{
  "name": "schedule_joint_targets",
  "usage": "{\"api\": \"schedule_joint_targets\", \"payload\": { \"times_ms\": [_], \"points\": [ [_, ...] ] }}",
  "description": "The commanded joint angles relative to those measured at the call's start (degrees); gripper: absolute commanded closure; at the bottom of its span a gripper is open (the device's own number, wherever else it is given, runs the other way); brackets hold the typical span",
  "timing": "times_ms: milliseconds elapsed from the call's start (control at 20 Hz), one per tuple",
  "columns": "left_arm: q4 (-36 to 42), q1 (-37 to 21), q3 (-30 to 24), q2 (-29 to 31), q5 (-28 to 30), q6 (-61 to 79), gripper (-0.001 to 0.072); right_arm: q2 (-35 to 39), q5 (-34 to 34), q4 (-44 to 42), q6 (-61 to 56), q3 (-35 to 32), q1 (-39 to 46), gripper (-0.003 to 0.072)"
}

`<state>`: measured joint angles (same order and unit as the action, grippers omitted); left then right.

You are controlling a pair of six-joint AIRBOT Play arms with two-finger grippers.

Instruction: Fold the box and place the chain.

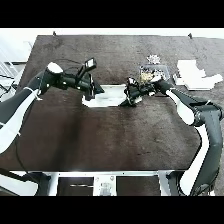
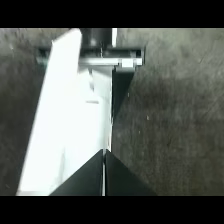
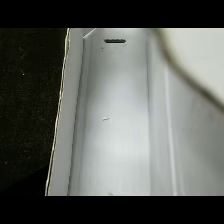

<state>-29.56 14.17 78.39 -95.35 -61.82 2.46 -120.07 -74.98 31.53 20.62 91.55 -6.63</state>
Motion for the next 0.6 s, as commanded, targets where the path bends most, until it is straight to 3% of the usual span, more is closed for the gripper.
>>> {"api": "schedule_joint_targets", "payload": {
  "times_ms": [0, 200, 550],
  "points": [
    [0.2, 1.4, -5.2, 1.1, 7.6, 1.0, 0.0696, 0.0, 0.0, 0.0, 0.0, 0.1, 0.0, 0.011],
    [2.3, 1.4, -5.0, -0.1, 15.0, 1.5, 0.0696, 0.0, 0.0, 0.0, 0.0, 0.1, 0.0, 0.011],
    [2.8, 0.8, 3.8, -7.4, 15.9, 1.4, 0.0697, 0.0, 0.0, 0.0, 0.0, 0.1, 0.0, 0.011]
  ]
}}
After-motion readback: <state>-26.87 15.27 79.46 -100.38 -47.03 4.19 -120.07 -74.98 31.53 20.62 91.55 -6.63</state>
